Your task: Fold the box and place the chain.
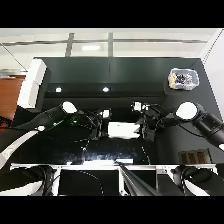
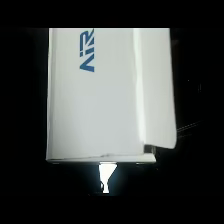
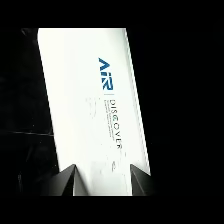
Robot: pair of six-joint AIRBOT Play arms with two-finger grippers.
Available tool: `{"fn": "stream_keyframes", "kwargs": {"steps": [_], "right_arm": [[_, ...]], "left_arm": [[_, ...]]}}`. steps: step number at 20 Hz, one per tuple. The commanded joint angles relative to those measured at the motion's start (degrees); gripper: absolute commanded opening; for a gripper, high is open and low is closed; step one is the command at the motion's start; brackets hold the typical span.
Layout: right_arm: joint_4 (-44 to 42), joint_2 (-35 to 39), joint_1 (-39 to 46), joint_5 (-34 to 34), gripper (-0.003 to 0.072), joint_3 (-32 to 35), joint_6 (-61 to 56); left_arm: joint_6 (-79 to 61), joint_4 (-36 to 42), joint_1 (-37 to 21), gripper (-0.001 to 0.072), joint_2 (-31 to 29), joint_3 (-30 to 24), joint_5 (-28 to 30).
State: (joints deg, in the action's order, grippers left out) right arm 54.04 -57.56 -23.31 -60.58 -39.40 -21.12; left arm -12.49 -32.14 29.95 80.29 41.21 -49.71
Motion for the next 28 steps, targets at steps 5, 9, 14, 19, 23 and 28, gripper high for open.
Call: {"fn": "stream_keyframes", "kwargs": {"steps": [5, 9, 14, 19, 23, 28], "right_arm": [[0.0, 0.0, 0.0, 3.2, 0.0359, 0.4, 0.8], [0.0, 0.0, 0.0, 2.6, 0.0244, 0.4, 0.8], [0.0, 0.0, 0.0, 1.1, 0.0245, 0.4, 0.7], [0.0, 0.0, 0.0, 1.2, 0.0273, 0.4, 0.7], [0.0, 0.0, 0.0, 1.4, 0.0273, 0.4, 0.7], [0.0, 0.0, 0.0, 1.0, 0.0273, 0.4, 0.6]], "left_arm": [[-0.1, 0.0, 0.0, 0.0528, 0.0, 0.0, 0.0], [-0.1, 0.0, 0.0, 0.0528, 0.0, 0.0, 0.0], [-0.1, 0.0, 0.0, 0.0528, 0.0, 0.0, 0.0], [-0.1, 0.0, 0.0, 0.0528, 0.0, 0.0, 0.0], [-0.1, 0.0, 0.0, 0.0528, 0.0, 0.0, 0.0], [-0.1, 0.0, 0.0, 0.0528, 0.0, 0.0, 0.0]]}}
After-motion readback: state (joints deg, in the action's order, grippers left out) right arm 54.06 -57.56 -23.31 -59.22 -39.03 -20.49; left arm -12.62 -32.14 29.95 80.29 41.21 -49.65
